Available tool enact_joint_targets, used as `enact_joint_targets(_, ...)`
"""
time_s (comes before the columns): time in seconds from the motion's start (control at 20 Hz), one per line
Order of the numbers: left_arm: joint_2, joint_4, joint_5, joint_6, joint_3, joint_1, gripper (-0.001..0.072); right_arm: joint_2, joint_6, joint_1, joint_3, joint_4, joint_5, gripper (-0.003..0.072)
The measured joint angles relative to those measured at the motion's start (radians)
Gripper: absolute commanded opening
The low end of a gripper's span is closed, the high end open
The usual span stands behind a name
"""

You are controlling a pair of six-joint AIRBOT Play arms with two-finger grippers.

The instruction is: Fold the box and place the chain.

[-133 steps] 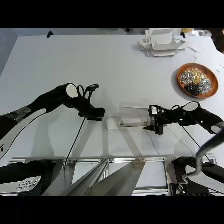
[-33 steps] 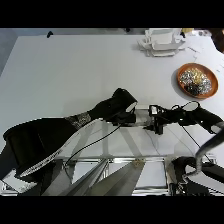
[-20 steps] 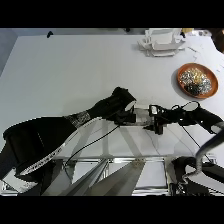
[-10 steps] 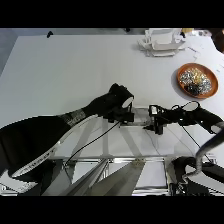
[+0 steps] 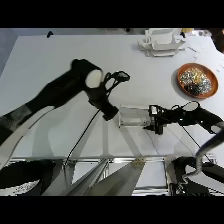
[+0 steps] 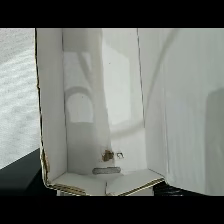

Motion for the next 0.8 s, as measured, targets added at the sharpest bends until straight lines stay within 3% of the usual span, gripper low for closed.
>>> enact_joint_targets(0.2, 0.095, -0.173, 0.142, 0.725, -0.250, 0.136, 0.0694, 0.000, 0.000, 0.000, 0.000, 0.000, 0.000, 0.0413)
enact_joint_targets(0.35, 0.082, -0.368, 0.308, 1.122, -0.391, 0.189, 0.0694, 0.000, 0.000, 0.000, 0.000, 0.000, 0.000, 0.0412)
enact_joint_targets(0.6, -0.020, -0.687, 0.474, 1.524, -0.463, 0.213, 0.0695, 0.000, 0.000, 0.000, 0.000, 0.000, 0.000, 0.0412)
enact_joint_targets(0.8, -0.083, -0.825, 0.531, 1.686, -0.477, 0.201, 0.0696, 0.000, 0.000, 0.000, 0.000, 0.000, 0.000, 0.0412)
